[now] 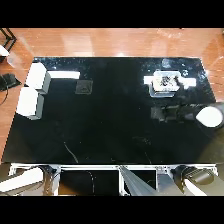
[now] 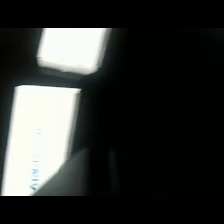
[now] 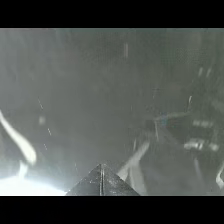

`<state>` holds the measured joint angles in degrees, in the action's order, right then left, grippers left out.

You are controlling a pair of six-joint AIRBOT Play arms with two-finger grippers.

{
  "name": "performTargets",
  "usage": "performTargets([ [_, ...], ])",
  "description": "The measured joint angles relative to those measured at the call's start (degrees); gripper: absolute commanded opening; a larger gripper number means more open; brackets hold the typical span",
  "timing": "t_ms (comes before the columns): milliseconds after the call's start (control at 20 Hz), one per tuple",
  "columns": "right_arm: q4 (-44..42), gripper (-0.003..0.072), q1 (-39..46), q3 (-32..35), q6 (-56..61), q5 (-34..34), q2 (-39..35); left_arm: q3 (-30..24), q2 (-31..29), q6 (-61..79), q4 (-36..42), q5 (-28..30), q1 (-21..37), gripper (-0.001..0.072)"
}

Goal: Fold the box and place the chain.

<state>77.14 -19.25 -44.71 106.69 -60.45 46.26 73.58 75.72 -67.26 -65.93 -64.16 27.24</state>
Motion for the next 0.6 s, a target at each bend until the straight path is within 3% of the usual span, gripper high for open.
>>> performTargets([
  [200,7.3,0.0019,0.8,-11.5,0.4,-8.4,-1.6,1.5,-6.8,-0.7,3.7,-6.8,-7.8,0.0016],
  [300,13.1,0.0019,-1.0,-13.2,3.8,-10.6,-5.1,-0.4,-11.6,-0.6,4.2,-7.4,-13.2,0.0016],
  [400,19.7,0.0019,-4.4,-11.4,9.7,-12.1,-10.0,-5.6,-17.7,-1.7,3.6,-4.8,-18.3,0.0016],
  [600,28.2,0.0020,-11.3,-2.0,19.3,-13.3,-17.1,-23.1,-30.8,-4.3,2.6,6.1,-27.1,0.0017],
])
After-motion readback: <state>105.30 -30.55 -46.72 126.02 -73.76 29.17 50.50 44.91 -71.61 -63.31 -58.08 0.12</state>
